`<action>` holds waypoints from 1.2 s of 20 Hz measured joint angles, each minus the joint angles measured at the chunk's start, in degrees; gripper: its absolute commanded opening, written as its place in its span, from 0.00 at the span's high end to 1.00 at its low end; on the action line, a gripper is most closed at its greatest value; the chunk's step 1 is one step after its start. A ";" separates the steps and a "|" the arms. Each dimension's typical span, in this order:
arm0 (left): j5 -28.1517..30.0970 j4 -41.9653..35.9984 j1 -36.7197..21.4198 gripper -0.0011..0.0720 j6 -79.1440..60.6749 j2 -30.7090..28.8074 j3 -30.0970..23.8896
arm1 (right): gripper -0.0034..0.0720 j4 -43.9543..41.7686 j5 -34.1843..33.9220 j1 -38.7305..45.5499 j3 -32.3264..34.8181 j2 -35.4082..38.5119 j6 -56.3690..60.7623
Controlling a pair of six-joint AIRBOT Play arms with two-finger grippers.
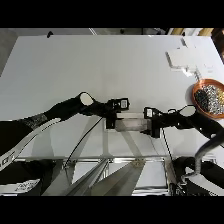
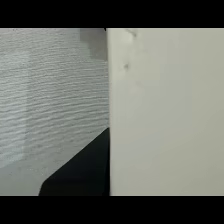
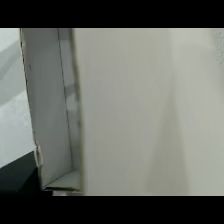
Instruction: Fold the box and place the chain.
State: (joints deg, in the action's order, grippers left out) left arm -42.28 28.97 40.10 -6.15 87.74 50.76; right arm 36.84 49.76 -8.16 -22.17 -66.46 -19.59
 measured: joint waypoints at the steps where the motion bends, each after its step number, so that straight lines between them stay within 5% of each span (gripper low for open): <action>1: 0.02 0.00 0.00 0.94 0.00 0.00 0.00 | 0.28 -0.02 -0.04 0.00 0.00 -0.26 -0.22; 4: 0.02 0.00 0.00 0.94 0.00 0.00 0.00 | 0.43 -0.11 -0.15 0.02 0.00 -0.68 -0.39; 24: 0.04 0.00 0.00 0.94 0.02 0.00 0.00 | 0.42 0.44 -0.92 0.02 0.00 -0.90 -0.42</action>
State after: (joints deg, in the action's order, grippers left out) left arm -42.24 28.97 40.10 -6.13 87.74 50.76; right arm 37.28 48.84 -8.14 -22.17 -67.35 -20.01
